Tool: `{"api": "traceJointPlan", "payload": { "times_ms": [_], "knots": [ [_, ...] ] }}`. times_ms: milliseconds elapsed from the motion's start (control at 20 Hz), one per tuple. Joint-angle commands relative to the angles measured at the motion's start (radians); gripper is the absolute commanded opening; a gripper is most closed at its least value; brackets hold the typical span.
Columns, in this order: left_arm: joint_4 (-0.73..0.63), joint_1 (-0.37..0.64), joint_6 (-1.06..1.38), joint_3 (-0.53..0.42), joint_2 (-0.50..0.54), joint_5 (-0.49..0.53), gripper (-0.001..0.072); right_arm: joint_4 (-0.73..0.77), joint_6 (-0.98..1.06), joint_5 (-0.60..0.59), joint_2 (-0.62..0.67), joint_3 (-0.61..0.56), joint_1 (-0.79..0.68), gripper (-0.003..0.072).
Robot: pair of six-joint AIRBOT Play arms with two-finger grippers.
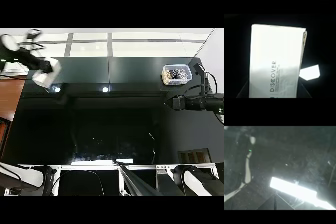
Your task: Fold the box and place the chain.
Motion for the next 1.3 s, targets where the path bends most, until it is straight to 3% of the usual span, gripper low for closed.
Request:
{"api": "traceJointPlan", "payload": {
  "times_ms": [0, 150, 400, 450, 500, 650, 700, 750, 800, 850, 900, 1000, 1050, 1250],
  "knots": [
    [-0.063, 0.170, -0.049, 0.161, -0.125, -0.011, 0.0293, 0.003, 0.003, -0.024, 0.001, 0.000, 0.000, 0.0018],
    [0.019, 0.177, -0.042, 0.257, -0.229, -0.004, 0.0293, 0.023, 0.007, -0.024, 0.001, 0.000, 0.000, 0.0018],
    [0.011, 0.175, -0.043, 0.264, -0.299, 0.009, 0.0294, 0.026, 0.035, -0.024, 0.001, 0.000, 0.000, 0.0018],
    [0.012, 0.174, -0.048, 0.272, -0.296, -0.002, 0.0410, 0.026, 0.035, -0.023, 0.001, 0.000, 0.000, 0.0018],
    [0.012, 0.173, -0.082, 0.301, -0.290, -0.013, 0.0712, 0.026, 0.035, -0.023, 0.001, 0.000, 0.002, 0.0018],
    [0.011, 0.163, -0.176, 0.386, -0.178, -0.021, 0.0710, 0.026, 0.035, -0.027, 0.001, 0.000, 0.021, 0.0018],
    [0.011, 0.158, -0.190, 0.377, -0.114, -0.010, 0.0707, 0.026, 0.035, -0.031, 0.001, 0.000, 0.038, 0.0018],
    [0.011, 0.152, -0.199, 0.346, -0.035, 0.005, 0.0657, 0.026, 0.031, -0.041, 0.001, 0.000, 0.060, 0.0018],
    [0.010, 0.144, -0.201, 0.304, 0.042, 0.007, 0.0443, 0.022, 0.031, -0.052, 0.001, 0.000, 0.085, 0.0018],
    [0.008, 0.135, -0.201, 0.248, 0.127, -0.016, 0.0094, 0.022, 0.023, -0.072, 0.001, 0.000, 0.114, 0.0018],
    [-0.006, 0.123, -0.202, 0.195, 0.200, -0.063, 0.0025, 0.022, 0.019, -0.101, 0.001, 0.000, 0.145, 0.0018],
    [-0.055, 0.072, -0.202, 0.040, 0.349, -0.161, 0.0022, 0.018, 0.020, -0.206, 0.000, 0.000, 0.213, 0.0018],
    [-0.061, 0.032, -0.202, -0.076, 0.431, -0.140, 0.0022, 0.003, 0.020, -0.269, 0.000, 0.000, 0.241, 0.0018],
    [-0.064, -0.185, -0.259, -0.748, 0.805, 0.219, 0.0023, -0.147, 0.021, -0.523, -0.010, -0.034, 0.290, 0.0018]
  ]
}}
